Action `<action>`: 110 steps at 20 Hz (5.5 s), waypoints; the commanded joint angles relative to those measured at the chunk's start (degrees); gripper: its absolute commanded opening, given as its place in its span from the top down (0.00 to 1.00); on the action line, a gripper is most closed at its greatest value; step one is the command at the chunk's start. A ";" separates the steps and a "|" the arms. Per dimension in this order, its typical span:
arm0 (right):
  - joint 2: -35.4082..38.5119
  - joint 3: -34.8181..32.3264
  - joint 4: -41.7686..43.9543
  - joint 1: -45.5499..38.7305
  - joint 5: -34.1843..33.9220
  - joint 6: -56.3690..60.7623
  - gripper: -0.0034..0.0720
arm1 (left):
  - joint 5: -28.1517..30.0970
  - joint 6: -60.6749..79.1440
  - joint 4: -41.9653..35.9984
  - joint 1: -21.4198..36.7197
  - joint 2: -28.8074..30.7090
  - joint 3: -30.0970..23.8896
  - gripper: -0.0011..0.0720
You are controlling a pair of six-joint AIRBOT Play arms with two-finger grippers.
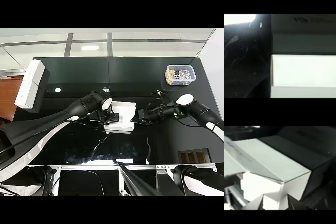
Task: Fold the box and place the chain.
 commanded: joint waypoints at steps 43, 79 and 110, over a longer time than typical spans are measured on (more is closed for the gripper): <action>-8.79 16.87 -52.02 27.87 0.13 66.34 0.94 | 0.17 0.07 0.00 0.02 -0.04 0.07 0.95; -9.57 33.94 -63.71 -16.06 -16.35 55.91 0.02 | 0.24 0.07 0.00 0.02 -0.04 0.07 0.95; -37.51 77.31 -60.08 -22.86 6.62 37.44 0.94 | 0.20 0.07 0.00 0.02 -0.07 0.07 0.95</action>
